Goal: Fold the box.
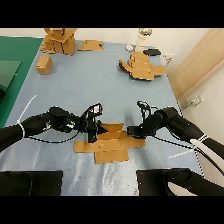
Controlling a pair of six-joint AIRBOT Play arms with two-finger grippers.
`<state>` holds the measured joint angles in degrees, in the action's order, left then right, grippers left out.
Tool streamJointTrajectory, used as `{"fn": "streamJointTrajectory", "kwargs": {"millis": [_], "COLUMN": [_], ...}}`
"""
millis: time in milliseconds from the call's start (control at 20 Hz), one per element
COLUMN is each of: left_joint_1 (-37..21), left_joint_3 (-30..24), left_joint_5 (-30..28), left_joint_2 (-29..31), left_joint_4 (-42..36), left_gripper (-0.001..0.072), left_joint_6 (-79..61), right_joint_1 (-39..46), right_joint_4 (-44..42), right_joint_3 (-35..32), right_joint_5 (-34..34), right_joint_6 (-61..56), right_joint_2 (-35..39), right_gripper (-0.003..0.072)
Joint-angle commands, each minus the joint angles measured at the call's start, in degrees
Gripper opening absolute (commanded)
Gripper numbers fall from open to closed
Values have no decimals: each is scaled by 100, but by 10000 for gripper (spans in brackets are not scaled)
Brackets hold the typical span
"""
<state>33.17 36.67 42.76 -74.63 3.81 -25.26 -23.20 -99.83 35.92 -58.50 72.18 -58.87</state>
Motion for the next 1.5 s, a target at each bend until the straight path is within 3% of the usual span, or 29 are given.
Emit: {"fn": "streamJointTrajectory", "kwargs": {"millis": [0,150,450,750,1050,1450], "left_joint_1": [-4,-4,-4,-120,-393,-380], "left_joint_3": [-7,-7,-7,284,485,452], "left_joint_5": [177,437,431,81,98,708], "left_joint_2": [0,0,-2,0,-4,-358], "left_joint_4": [24,24,195,164,197,195], "left_gripper": [14,15,15,15,14,15], "left_joint_6": [118,127,372,208,186,175], "right_joint_1": [-4,-2,-2,-4,-2,-2], "right_joint_4": [20,22,72,107,678,1113], "right_joint_3": [-4,-4,-4,-4,57,221], "right_joint_5": [55,101,109,160,798,1261], "right_joint_6": [-22,-22,-22,-24,-540,-1069], "right_joint_2": [2,2,2,4,195,326], "right_gripper": [1,1,1,1,1,1]}}
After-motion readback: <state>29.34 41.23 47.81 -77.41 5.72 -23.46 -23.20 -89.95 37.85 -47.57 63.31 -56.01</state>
